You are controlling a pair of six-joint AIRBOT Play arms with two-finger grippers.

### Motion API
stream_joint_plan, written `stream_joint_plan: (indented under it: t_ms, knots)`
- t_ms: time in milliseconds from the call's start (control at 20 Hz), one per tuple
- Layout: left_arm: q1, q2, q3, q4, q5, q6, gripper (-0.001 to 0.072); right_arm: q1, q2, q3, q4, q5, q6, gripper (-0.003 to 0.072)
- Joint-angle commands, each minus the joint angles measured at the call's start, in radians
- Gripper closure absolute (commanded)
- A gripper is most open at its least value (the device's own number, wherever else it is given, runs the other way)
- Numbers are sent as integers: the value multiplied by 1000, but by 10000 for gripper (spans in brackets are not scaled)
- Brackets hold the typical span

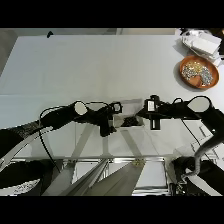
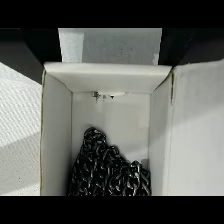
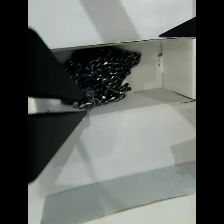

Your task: Fold the box and place the chain.

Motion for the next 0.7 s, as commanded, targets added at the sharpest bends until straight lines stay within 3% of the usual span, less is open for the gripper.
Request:
stream_joint_plan:
  t_ms: [0,50,250,300,400,500,650]
  knots:
    - [0,1,0,0,0,0,376,64,-74,0,-5,-30,182,485]
    - [0,1,0,0,0,0,376,65,-88,0,-7,-32,208,420]
    - [0,1,0,0,0,0,376,49,-85,97,-20,15,288,426]
    - [0,1,0,0,0,0,376,29,-85,157,-19,60,298,455]
    - [0,1,0,0,0,0,376,-12,-86,299,-19,139,301,667]
    - [0,1,0,0,0,0,376,-45,-94,395,-8,117,300,668]
    - [0,1,0,0,0,0,376,-90,-188,414,76,-18,282,672]
